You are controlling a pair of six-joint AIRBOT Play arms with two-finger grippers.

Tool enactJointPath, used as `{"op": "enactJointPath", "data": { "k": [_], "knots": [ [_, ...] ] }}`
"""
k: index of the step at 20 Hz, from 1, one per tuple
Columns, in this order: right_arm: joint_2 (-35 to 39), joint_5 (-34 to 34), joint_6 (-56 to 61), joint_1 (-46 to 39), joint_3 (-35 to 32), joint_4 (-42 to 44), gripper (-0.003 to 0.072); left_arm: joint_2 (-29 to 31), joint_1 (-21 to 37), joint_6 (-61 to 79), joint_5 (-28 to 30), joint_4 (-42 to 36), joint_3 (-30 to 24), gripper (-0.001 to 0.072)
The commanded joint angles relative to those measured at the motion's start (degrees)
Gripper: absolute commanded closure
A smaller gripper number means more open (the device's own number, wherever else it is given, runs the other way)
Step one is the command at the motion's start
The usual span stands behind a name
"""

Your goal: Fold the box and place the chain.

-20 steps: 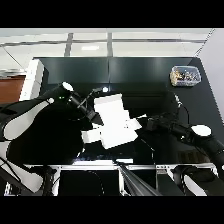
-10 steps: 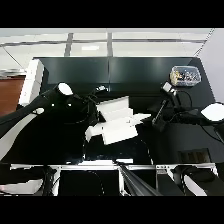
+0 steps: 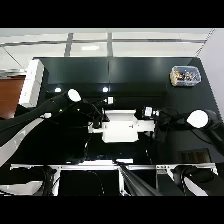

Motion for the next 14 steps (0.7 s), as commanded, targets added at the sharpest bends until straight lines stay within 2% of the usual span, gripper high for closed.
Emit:
{"op": "enactJointPath", "data": {
  "k": [1,3,8,14],
  "knots": [
    [-1.6,-0.5,-3.9,1.0,-3.0,0.6,-0.0020,-1.4,-0.4,1.2,2.8,0.8,0.0,0.0679],
    [-3.3,-1.3,-6.4,1.9,-3.8,4.5,-0.0021,-1.7,-0.3,1.2,2.7,0.8,0.0,0.0679],
    [-8.8,-4.6,-8.3,6.2,-4.0,7.2,-0.0020,-2.3,-0.3,1.2,2.7,0.8,0.0,0.0679],
    [-9.2,-12.1,-9.0,6.3,-3.9,14.6,-0.0021,-2.3,-0.4,1.2,2.4,0.8,0.0,0.0679]
  ]
}}
